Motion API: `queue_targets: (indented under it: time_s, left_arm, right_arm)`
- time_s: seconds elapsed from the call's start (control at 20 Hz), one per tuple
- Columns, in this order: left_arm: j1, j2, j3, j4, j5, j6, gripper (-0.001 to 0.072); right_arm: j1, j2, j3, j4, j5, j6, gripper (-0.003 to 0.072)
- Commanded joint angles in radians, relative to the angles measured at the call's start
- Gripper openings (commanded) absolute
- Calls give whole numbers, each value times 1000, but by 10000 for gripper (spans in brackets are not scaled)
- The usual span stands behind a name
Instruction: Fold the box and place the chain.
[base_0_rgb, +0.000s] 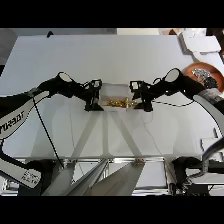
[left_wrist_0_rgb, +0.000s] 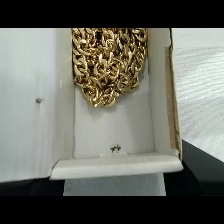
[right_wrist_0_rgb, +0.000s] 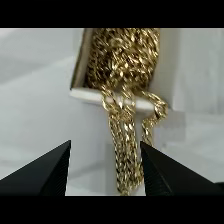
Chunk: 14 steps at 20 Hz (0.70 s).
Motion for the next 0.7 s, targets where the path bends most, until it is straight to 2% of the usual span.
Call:
queue_targets:
  time_s: [0.0, 0.4, 0.65]
  left_arm:
    - [0, 0, 0, 0, 0, 0, 274]
    - [0, 0, 0, 0, 0, 0, 274]
    - [0, 0, 0, 0, 0, 0, 274]
  right_arm:
    - [0, -43, -28, 115, -37, -148, 485]
    - [0, -83, -29, 150, -114, -146, 484]
    - [0, -82, -29, 149, -111, -111, 483]
